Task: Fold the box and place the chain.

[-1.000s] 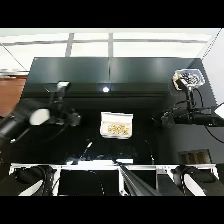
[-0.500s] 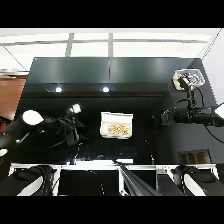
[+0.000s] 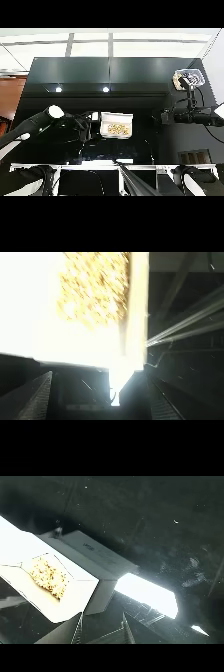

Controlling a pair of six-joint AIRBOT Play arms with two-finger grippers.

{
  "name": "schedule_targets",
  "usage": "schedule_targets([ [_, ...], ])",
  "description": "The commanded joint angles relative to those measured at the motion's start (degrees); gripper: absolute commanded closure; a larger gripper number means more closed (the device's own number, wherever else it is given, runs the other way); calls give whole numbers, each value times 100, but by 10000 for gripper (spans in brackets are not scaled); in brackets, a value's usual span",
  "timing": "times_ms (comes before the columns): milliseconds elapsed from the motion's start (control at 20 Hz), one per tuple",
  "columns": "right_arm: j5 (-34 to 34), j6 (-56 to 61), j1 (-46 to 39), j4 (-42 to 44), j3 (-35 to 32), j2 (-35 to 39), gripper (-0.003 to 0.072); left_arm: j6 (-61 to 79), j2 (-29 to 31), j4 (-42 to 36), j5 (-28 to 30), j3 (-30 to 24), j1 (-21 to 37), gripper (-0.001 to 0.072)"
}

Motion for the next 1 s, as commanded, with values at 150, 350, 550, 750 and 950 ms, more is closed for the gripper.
schedule_targets([
  [150, 0, 17, 4, 0, 2, 0, 363, 396, -426, -293, -13, 348, 20, -3],
  [350, -2, 15, 4, 2, 2, 0, 363, 496, -426, -295, -201, 348, 4, 2],
  [550, -22, 15, 4, 2, 2, 0, 363, 520, -426, -297, -348, 348, -125, 2],
  [750, -90, 15, 4, 2, 2, 0, 363, 496, -426, -289, -201, 348, -315, 161],
  [950, -636, 22, 299, 61, 2, -4, 362, 369, -426, -420, 94, 348, -310, 310],
])
